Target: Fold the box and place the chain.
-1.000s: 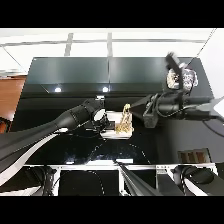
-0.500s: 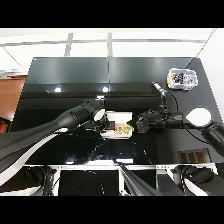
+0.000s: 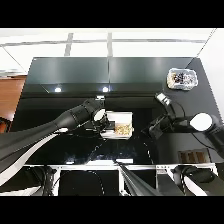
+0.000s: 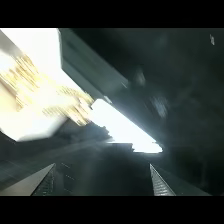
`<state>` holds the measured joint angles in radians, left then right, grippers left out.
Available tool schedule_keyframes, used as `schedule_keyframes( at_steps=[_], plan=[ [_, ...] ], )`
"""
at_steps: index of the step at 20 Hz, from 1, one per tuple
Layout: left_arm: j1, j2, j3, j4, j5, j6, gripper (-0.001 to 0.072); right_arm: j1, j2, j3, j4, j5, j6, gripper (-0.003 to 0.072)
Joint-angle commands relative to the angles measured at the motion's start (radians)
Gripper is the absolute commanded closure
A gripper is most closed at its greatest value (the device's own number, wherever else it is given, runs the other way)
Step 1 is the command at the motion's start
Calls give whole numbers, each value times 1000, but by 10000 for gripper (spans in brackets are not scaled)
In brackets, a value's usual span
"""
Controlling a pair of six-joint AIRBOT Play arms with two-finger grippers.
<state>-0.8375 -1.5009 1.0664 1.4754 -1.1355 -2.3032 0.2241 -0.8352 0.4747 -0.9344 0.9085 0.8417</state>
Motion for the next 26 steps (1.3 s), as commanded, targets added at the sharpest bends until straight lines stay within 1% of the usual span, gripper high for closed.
schedule_keyframes(
  at_steps=[1, 2, 3, 4, 5, 6, 7, 8, 9, 12, 14, 16, 17, 20, 21, 22, 23, 24, 25, 26],
  plan=[
    [-1, -1, 0, 1, 1, 0, 678, 59, -10, -109, -42, -188, -232, -14],
    [-1, -1, 0, 1, 0, 0, 679, 101, -16, -121, -42, -236, -382, -12],
    [-1, -1, 0, 1, 0, 0, 679, 135, -29, -117, -25, -244, -554, -12],
    [-1, -1, 0, 0, 0, 0, 679, 146, -58, -113, 82, -275, -658, -12],
    [-1, 0, 0, 0, 0, 0, 678, 147, -91, -113, 220, -295, -763, -11],
    [-1, 0, 0, 0, 0, 0, 679, 146, -130, -112, 342, -297, -928, -11],
    [-1, 0, 0, 0, 0, 0, 679, 146, -167, -105, 418, -288, -1054, -10],
    [-1, 0, 0, 0, 0, 0, 679, 146, -204, -91, 467, -281, -1124, -10],
    [-1, 0, 0, 0, -1, 0, 679, 146, -234, -76, 484, -286, -1132, -9],
    [-1, 0, 0, 0, -1, 0, 679, 146, -299, -44, 459, -300, -1131, -8],
    [-1, 0, 0, 0, -1, 0, 678, 146, -320, -43, 458, -314, -1130, 20],
    [-1, 0, 0, 0, -1, 0, 678, 149, -323, -42, 458, -338, -1114, 21],
    [-1, 0, 0, 0, -1, 0, 679, 149, -323, -42, 459, -340, -1114, 41],
    [-1, 0, 0, 0, -1, 0, 679, 150, -323, -42, 457, -350, -1099, 44],
    [-1, 0, 0, 0, -1, 0, 678, 153, -323, -42, 444, -350, -1084, 152],
    [-1, 0, 0, 0, -1, 0, 679, 160, -323, -42, 424, -349, -1061, 223],
    [-1, 0, 0, 0, -1, 0, 679, 164, -323, -42, 403, -348, -1027, 316],
    [-1, 0, 0, 0, -1, 0, 679, 163, -322, -42, 399, -340, -986, 610],
    [-1, 0, 0, 0, -1, 0, 679, 159, -319, -40, 397, -335, -951, 665],
    [-1, 0, 0, 0, -1, 0, 679, 155, -311, -40, 398, -334, -913, 665]
  ],
)
